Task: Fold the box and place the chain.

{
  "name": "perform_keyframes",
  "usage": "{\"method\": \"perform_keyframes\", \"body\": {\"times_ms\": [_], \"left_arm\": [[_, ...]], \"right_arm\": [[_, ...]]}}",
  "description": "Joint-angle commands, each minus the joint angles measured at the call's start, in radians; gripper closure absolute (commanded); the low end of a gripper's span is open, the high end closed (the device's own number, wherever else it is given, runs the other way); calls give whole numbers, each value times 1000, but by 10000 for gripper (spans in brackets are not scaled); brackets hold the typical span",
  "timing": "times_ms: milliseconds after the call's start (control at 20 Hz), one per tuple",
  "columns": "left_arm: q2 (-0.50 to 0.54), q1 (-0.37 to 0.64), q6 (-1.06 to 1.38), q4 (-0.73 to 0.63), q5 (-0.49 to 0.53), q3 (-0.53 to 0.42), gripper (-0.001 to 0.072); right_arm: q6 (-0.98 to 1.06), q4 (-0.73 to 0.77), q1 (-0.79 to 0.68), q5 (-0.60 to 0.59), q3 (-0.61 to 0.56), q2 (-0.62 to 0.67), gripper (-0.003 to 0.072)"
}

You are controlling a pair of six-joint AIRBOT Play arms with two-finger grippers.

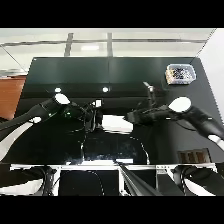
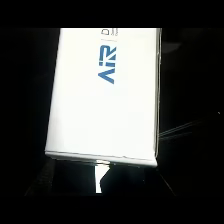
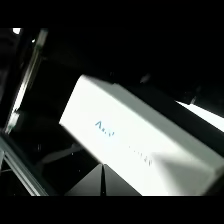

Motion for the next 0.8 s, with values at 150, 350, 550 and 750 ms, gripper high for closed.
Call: {"method": "perform_keyframes", "body": {"times_ms": [150, 350, 550, 750], "left_arm": [[60, 0, -11, -40, 111, 2, 237], [102, 4, -15, -29, 58, 30, -6], [115, -31, -54, -231, 92, 116, -4], [-19, -136, -243, -175, 93, 288, -3]], "right_arm": [[72, -161, -315, 170, 31, 267, 669], [74, -194, -497, 311, 31, 343, 669], [77, -206, -575, 346, 29, 359, 669], [77, -205, -574, 314, 29, 359, 669]]}}
